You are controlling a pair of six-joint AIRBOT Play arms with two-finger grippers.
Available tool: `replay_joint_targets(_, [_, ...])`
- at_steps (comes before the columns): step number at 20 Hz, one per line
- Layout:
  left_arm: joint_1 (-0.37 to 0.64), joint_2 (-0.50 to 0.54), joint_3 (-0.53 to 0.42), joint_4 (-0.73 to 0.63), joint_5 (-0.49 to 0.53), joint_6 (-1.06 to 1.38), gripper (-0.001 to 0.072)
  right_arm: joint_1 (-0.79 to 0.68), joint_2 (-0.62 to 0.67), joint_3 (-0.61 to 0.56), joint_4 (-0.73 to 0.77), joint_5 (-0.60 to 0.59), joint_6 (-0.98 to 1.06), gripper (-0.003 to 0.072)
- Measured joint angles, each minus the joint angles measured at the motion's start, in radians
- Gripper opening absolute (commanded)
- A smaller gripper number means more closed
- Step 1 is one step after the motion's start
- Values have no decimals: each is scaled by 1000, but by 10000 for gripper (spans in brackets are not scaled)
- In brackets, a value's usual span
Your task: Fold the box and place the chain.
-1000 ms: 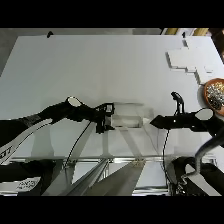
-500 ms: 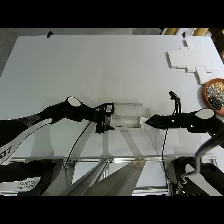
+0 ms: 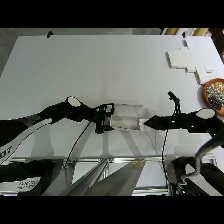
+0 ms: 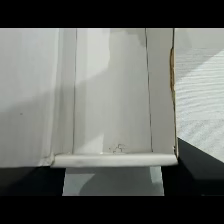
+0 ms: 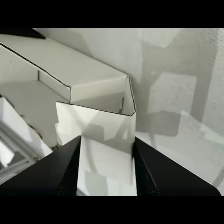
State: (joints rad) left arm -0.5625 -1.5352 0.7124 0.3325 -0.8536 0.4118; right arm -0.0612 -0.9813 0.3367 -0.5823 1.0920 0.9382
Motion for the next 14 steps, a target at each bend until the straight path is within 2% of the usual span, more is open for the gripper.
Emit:
replay_joint_targets(7, [0,0,-1,-10,8,-5,36,-32,0,0,9,-8,-4,341])
replay_joint_targets(8, [0,0,-1,-11,8,-5,36,-46,0,0,18,-9,-3,355])
replay_joint_targets(9, [0,0,-1,-11,9,-5,36,-57,0,0,27,-8,-3,416])
replay_joint_targets(14, [0,0,-1,-6,7,-4,36,-83,0,0,60,19,-1,417])
